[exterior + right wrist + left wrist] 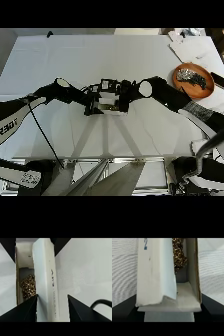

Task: Fold the box and place the chain.

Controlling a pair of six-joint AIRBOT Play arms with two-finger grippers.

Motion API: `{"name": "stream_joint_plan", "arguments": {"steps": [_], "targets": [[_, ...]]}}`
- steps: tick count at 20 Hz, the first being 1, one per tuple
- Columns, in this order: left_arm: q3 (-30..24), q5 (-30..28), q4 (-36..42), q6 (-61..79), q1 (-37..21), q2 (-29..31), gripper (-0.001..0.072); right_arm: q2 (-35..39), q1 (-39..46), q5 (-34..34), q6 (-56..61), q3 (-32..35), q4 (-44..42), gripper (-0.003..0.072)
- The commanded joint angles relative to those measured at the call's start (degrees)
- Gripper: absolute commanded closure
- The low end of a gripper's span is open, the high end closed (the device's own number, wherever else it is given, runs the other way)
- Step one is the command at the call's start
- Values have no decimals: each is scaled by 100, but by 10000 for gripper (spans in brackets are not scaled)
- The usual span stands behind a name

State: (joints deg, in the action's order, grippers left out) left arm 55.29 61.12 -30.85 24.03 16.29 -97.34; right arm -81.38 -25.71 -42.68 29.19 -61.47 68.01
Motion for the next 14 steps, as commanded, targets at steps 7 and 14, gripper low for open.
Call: {"name": "stream_joint_plan", "arguments": {"steps": [7, 14], "targets": [[2, 0, -4, 9, 0, 4, 371, 7, -315, -315, 278, 11, 74, 280], [2, 0, -4, 9, 0, 4, 371, 7, -315, 125, 717, 396, 208, 318]]}}
